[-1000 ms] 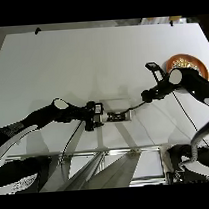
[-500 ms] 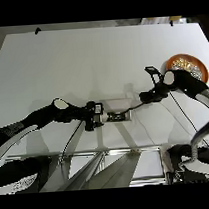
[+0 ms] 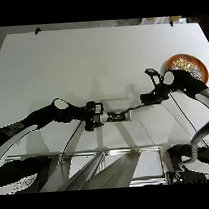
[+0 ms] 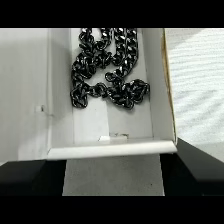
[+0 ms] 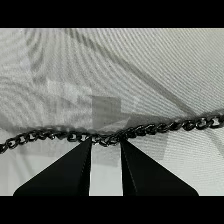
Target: Fold the box and place the chain.
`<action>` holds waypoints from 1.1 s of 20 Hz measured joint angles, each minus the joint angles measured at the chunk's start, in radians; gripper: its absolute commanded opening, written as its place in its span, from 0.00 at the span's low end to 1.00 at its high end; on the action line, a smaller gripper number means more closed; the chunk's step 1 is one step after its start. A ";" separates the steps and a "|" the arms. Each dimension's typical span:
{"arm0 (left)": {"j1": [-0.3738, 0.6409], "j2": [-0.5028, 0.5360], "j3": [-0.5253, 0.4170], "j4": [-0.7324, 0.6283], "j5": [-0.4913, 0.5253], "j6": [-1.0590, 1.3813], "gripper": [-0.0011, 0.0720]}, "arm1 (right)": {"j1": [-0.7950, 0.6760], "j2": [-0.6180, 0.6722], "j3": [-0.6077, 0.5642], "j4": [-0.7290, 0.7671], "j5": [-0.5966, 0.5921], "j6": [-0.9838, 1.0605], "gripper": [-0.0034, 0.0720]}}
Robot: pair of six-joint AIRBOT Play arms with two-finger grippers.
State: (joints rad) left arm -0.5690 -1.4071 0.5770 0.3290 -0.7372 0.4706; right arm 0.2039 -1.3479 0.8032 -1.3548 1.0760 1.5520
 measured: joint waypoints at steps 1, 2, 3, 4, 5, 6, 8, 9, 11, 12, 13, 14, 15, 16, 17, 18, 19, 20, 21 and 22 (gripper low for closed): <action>0.000 0.000 0.000 0.000 0.000 0.000 0.46 | 0.001 0.002 -0.001 -0.003 0.015 0.001 0.28; 0.000 0.000 0.000 0.000 0.000 0.000 0.46 | 0.002 0.007 -0.001 -0.006 0.029 0.001 0.28; 0.000 0.000 0.000 0.000 0.000 0.000 0.46 | 0.006 0.016 -0.001 -0.013 0.037 0.000 0.29; 0.000 0.000 0.000 0.000 0.000 0.000 0.46 | 0.008 0.025 -0.001 -0.023 0.043 0.000 0.29; 0.000 0.000 0.000 0.000 0.000 0.000 0.46 | 0.010 0.038 -0.001 -0.037 0.054 -0.001 0.29; 0.000 0.000 0.000 0.000 0.000 0.000 0.46 | 0.011 0.048 -0.001 -0.050 0.059 -0.003 0.29; 0.000 0.000 0.000 0.000 0.000 0.000 0.46 | 0.013 0.064 -0.001 -0.070 0.065 -0.001 0.32; 0.000 0.000 0.000 0.000 0.000 0.000 0.46 | 0.013 0.068 -0.001 -0.080 0.068 0.008 0.32; 0.000 0.000 0.000 0.000 0.000 0.000 0.46 | 0.013 0.072 -0.001 -0.097 0.068 0.030 0.36; 0.000 0.000 0.000 0.000 0.000 0.000 0.46 | 0.013 0.072 -0.001 -0.098 0.067 0.043 0.47; 0.000 0.000 0.000 0.000 0.000 0.000 0.46 | 0.013 0.070 -0.001 -0.103 0.062 0.050 0.54; 0.000 0.000 0.000 0.000 0.000 0.000 0.46 | 0.013 0.066 -0.001 -0.106 0.053 0.061 0.54; 0.000 0.000 0.000 0.000 0.000 0.000 0.46 | 0.013 0.063 -0.001 -0.109 0.046 0.074 0.54; 0.000 0.000 0.000 0.000 0.000 0.000 0.46 | 0.013 0.060 -0.001 -0.109 0.037 0.084 0.54; 0.000 0.000 0.000 0.000 0.000 0.000 0.46 | 0.013 0.058 -0.001 -0.109 0.029 0.095 0.53; 0.000 0.000 0.000 0.000 0.000 0.000 0.46 | 0.013 0.056 -0.001 -0.109 0.018 0.102 0.52; 0.000 0.000 0.000 0.000 0.000 0.000 0.46 | 0.013 0.055 -0.001 -0.112 0.009 0.112 0.52; 0.000 0.000 0.000 0.000 0.000 0.000 0.46 | 0.013 0.054 -0.001 -0.113 -0.001 0.127 0.52; 0.000 0.000 0.000 0.000 0.000 0.000 0.46 | 0.013 0.053 -0.001 -0.115 -0.011 0.138 0.51; 0.000 0.000 0.000 0.000 0.000 0.000 0.46 | 0.013 0.051 -0.001 -0.115 -0.019 0.155 0.46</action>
